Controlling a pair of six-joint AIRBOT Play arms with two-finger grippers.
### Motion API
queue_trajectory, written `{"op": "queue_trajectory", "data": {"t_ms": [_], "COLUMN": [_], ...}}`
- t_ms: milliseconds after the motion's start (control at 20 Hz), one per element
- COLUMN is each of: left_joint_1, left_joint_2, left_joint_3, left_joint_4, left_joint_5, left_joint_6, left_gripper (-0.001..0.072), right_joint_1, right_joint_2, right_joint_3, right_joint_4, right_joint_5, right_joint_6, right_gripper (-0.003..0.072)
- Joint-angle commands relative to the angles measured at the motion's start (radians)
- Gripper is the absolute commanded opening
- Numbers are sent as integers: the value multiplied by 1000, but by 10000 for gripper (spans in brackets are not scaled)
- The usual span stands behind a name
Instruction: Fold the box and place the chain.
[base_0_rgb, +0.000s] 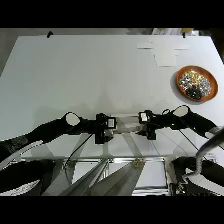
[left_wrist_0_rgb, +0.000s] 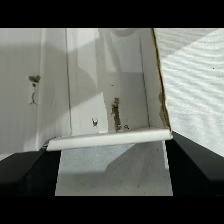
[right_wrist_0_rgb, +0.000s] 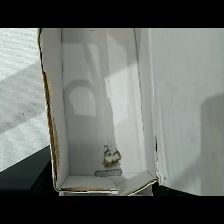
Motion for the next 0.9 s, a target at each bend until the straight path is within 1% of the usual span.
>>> {"op": "queue_trajectory", "data": {"t_ms": [0,250,650,850], "left_joint_1": [-1,-1,1,2], "left_joint_2": [0,5,7,6], "left_joint_3": [0,0,2,3], "left_joint_4": [-3,-8,-30,-68], "left_joint_5": [5,4,3,51], "left_joint_6": [0,48,45,47], "left_gripper": [695,694,694,694], "right_joint_1": [0,0,0,0], "right_joint_2": [1,1,1,1], "right_joint_3": [1,1,1,1], "right_joint_4": [1,1,1,1], "right_joint_5": [0,0,0,0], "right_joint_6": [1,0,0,1], "right_gripper": [399,399,399,399]}}
